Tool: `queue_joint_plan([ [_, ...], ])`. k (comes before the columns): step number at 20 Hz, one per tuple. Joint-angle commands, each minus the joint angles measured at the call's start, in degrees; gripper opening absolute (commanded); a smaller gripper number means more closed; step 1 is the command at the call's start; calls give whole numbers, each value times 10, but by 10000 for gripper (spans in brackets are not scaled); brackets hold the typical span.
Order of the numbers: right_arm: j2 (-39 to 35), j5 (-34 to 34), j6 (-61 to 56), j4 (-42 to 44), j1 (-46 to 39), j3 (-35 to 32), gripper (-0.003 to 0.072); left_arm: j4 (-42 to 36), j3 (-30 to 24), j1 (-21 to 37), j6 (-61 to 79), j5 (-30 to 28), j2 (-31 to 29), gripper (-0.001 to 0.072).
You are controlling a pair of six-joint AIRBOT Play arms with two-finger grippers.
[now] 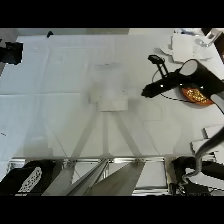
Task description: Fold the box and place the chain.
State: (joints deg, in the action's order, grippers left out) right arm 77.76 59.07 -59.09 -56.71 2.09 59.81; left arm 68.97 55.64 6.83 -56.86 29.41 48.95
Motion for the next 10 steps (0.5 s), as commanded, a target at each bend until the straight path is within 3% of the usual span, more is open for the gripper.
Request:
queue_joint_plan([
  [1, -1, -157, 2, 32, 72, -22, 10, 0, 0, 0, 0, 0, 0, 694],
  [5, 0, -282, 3, 64, 62, -108, 11, 0, 0, 0, 0, 0, 0, 694],
  [10, 16, -305, 63, 61, 48, -152, 11, 0, 0, 0, 0, 0, 0, 694],
])
